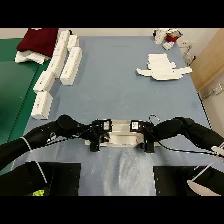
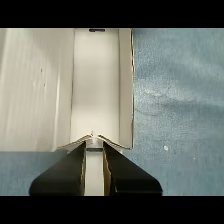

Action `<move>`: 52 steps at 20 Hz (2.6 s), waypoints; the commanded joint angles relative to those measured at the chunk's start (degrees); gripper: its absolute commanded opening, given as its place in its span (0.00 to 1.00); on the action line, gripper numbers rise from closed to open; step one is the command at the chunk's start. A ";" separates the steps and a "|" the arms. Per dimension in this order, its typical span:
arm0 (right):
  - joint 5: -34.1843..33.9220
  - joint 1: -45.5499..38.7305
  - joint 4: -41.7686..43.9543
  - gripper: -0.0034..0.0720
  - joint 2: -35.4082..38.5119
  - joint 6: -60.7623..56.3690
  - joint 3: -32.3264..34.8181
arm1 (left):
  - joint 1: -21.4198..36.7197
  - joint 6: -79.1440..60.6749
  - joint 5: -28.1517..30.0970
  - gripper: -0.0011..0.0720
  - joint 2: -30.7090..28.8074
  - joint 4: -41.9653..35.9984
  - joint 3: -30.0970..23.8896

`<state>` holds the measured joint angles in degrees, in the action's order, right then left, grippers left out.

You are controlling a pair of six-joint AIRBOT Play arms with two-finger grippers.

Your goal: Fold the box.

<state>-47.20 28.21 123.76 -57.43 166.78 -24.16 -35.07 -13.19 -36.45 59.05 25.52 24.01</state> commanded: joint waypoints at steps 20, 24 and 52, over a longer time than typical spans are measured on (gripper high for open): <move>0.02 0.02 0.00 0.72 -0.02 -0.02 -0.07 | 0.70 18.34 -0.37 0.04 -3.04 4.81 0.22; 0.02 0.02 0.00 0.72 -0.02 -0.02 -0.07 | 6.05 50.05 -5.70 0.04 -13.09 18.05 0.79; 0.02 0.02 -0.02 0.72 -0.02 -0.02 -0.07 | 9.42 81.74 -8.22 0.03 -7.17 7.23 -4.57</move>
<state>-47.20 28.21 123.74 -57.41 166.76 -24.16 -23.90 68.38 -45.06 51.94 34.39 18.65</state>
